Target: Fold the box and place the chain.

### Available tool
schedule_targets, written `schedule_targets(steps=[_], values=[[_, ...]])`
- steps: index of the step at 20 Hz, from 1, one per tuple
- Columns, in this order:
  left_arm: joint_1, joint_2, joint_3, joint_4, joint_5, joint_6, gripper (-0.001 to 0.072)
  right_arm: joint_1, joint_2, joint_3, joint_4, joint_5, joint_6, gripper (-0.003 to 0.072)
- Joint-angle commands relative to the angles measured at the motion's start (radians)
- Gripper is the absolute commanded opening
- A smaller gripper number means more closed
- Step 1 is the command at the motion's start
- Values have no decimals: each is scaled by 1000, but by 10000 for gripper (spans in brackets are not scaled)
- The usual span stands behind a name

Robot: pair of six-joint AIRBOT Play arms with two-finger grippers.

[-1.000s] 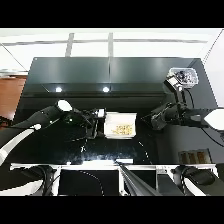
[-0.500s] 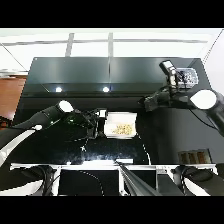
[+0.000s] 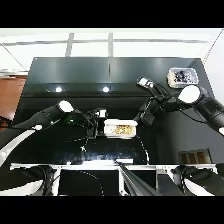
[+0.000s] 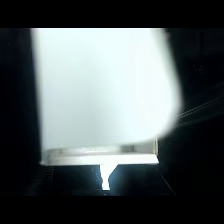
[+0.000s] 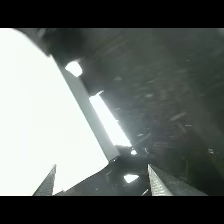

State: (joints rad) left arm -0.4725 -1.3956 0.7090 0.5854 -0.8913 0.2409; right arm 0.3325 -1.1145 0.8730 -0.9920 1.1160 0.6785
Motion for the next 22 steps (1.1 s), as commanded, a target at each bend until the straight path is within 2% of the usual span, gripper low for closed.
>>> schedule_targets(steps=[1,6,11,17,22], values=[[0,0,1,0,1,1,495,2,-4,2,8,66,-85,708],[0,0,1,0,1,1,495,3,-4,2,88,98,-118,708],[0,0,1,0,1,1,495,79,-6,-3,64,74,-137,708],[0,0,1,0,1,1,495,148,-12,-3,-38,26,-137,708],[0,0,1,0,1,1,495,177,-24,-3,-41,-18,-167,707]])
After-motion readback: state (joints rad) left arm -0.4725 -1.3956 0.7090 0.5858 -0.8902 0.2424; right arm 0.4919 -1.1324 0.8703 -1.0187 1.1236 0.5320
